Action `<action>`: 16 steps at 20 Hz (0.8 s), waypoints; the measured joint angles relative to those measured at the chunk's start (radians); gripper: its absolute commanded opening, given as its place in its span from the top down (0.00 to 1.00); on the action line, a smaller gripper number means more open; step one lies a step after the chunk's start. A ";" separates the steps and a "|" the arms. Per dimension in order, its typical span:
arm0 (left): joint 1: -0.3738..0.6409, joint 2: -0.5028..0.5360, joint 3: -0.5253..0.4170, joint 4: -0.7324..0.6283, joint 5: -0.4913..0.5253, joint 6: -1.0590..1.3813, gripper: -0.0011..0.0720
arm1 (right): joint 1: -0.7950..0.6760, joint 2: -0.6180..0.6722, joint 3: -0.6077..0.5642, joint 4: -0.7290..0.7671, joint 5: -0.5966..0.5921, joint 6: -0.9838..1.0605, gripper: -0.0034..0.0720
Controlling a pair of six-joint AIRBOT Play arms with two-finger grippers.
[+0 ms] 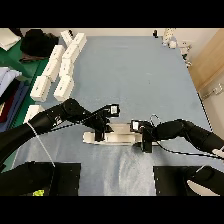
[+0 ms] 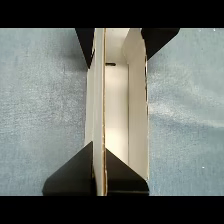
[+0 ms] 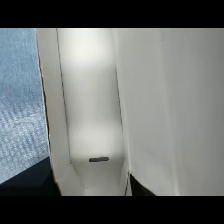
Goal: Fold the box.
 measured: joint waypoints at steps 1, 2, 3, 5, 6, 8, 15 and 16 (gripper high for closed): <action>0.000 0.000 0.000 -0.001 0.001 0.000 0.96 | 0.000 0.000 0.000 0.000 0.000 0.000 0.27; 0.000 0.000 0.000 -0.002 0.003 0.000 0.96 | 0.000 0.000 0.000 0.000 0.000 0.000 0.27; 0.000 0.000 0.000 -0.003 0.005 0.000 0.96 | 0.000 0.000 0.000 0.000 0.000 0.000 0.27; 0.000 0.000 0.000 -0.003 0.006 -0.002 0.96 | 0.000 0.000 0.000 0.000 -0.001 0.000 0.27; 0.000 0.000 0.000 -0.003 0.006 -0.003 0.95 | 0.000 0.000 0.000 0.000 0.000 0.000 0.27; -0.002 -0.001 -0.001 0.010 0.014 -0.006 0.41 | 0.000 0.000 0.000 0.000 -0.003 0.000 0.27; 0.019 0.029 0.030 0.055 -0.007 -0.140 0.41 | 0.000 0.000 0.000 0.000 -0.002 0.000 0.27; 0.034 0.045 0.038 0.086 -0.016 -0.192 0.41 | 0.000 0.000 0.000 0.000 -0.002 0.000 0.27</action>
